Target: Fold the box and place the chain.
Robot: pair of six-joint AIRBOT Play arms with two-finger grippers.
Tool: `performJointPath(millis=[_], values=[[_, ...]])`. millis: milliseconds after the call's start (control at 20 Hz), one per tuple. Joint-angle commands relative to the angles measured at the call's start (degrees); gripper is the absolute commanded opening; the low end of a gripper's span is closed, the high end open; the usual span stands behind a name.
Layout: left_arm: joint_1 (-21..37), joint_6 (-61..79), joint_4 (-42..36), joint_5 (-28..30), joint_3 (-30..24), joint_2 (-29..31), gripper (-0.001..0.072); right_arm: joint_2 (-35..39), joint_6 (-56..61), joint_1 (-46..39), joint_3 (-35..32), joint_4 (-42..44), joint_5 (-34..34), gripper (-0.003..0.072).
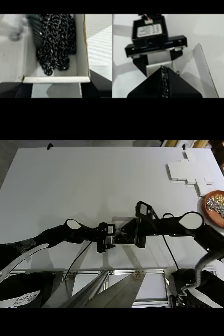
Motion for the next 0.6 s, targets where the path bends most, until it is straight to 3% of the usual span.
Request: performJointPath(millis=[0, 50, 150, 250, 350, 450, 550], values=[[0.00, 0.02, 0.02, 0.00, 0.00, -0.02, 0.0254, -2.05, 8.92, 2.21, 0.07, -11.34, -3.82, 0.0085], [0.02, 0.02, 0.02, 0.00, -0.02, -0.02, 0.0254, -2.19, 10.86, 2.21, 0.13, -14.75, -2.62, 0.0213], [0.02, 0.02, 0.02, 0.00, 0.00, -0.02, 0.0254, -2.27, 11.87, 2.21, 2.14, -18.73, 2.45, 0.0256], [0.00, 0.02, 0.02, 0.00, 0.00, -0.02, 0.0254, -3.39, 11.87, 1.38, 8.90, -21.88, 10.51, 0.0190], [0.02, 0.02, 0.02, 0.00, 0.00, -0.02, 0.0254, -6.27, 11.87, -1.31, 18.56, -24.13, 18.36, 0.0022], [0.02, 0.02, 0.02, 0.00, -0.02, -0.02, 0.0254, -10.38, 15.17, -4.20, 27.06, -26.38, 19.80, 0.0020], [0.00, 0.02, 0.02, 0.00, 0.00, -0.02, 0.0254, -14.64, 20.00, -6.16, 31.80, -28.92, 16.11, 0.0020]])
